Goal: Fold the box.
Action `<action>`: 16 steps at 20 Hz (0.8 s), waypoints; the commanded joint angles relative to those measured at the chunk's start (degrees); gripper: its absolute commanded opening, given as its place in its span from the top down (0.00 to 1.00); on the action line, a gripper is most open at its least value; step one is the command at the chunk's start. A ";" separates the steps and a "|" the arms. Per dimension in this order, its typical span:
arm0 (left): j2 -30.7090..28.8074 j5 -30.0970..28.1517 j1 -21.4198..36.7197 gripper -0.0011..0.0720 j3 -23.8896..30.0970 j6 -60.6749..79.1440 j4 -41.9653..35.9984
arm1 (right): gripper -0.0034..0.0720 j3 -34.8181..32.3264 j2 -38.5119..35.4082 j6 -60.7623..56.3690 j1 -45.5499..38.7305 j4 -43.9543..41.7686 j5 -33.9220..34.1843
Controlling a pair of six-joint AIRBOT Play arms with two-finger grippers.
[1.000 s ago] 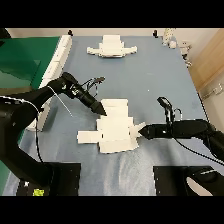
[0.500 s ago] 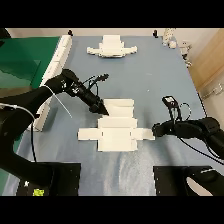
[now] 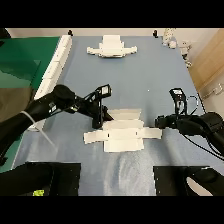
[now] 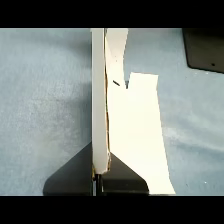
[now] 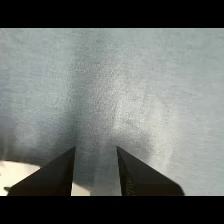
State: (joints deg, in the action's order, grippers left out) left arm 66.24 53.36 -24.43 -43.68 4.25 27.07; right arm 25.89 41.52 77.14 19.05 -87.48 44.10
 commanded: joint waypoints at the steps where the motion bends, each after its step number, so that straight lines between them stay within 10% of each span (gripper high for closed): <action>1: -7.28 -10.38 -2.93 0.97 9.16 6.23 -5.90 | 0.40 0.24 -0.04 -2.32 0.00 0.72 -0.98; 16: -6.58 -13.53 -6.32 0.96 13.29 6.88 -4.26 | 0.40 0.24 -0.04 -3.26 -0.02 0.00 -1.20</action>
